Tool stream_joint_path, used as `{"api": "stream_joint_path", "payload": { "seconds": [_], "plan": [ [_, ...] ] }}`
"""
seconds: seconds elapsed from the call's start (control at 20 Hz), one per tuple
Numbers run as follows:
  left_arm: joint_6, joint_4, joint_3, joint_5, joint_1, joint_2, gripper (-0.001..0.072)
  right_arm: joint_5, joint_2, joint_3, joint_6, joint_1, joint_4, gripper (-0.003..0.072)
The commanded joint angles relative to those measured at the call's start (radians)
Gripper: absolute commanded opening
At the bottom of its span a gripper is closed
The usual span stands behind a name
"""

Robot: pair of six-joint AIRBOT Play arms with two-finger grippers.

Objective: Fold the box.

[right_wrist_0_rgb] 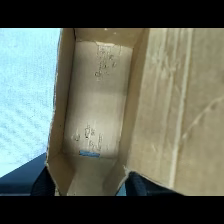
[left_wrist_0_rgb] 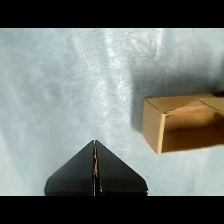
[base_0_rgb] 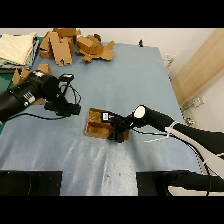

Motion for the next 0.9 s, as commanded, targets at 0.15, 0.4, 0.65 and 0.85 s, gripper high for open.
{"api": "stream_joint_path", "payload": {
  "seconds": [0.15, 0.4, 0.65, 0.85],
  "plan": [
    [1.37, -0.972, -0.003, 0.099, 0.503, -0.157, 0.0011, 0.0, 0.001, 0.0, 0.0, 0.0, 0.0, 0.055],
    [1.723, -0.988, -0.003, -0.155, 0.532, -0.298, 0.001, -0.001, 0.001, 0.0, 0.0, 0.0, 0.0, 0.055],
    [1.899, -0.844, -0.084, -0.085, 0.371, -0.271, 0.0007, -0.026, 0.0, 0.0, 0.0, 0.0, 0.0, 0.055],
    [2.163, -0.782, -0.267, 0.1, 0.329, -0.228, 0.0011, -0.026, 0.001, 0.0, 0.001, 0.0, 0.0, 0.055]
  ]
}}
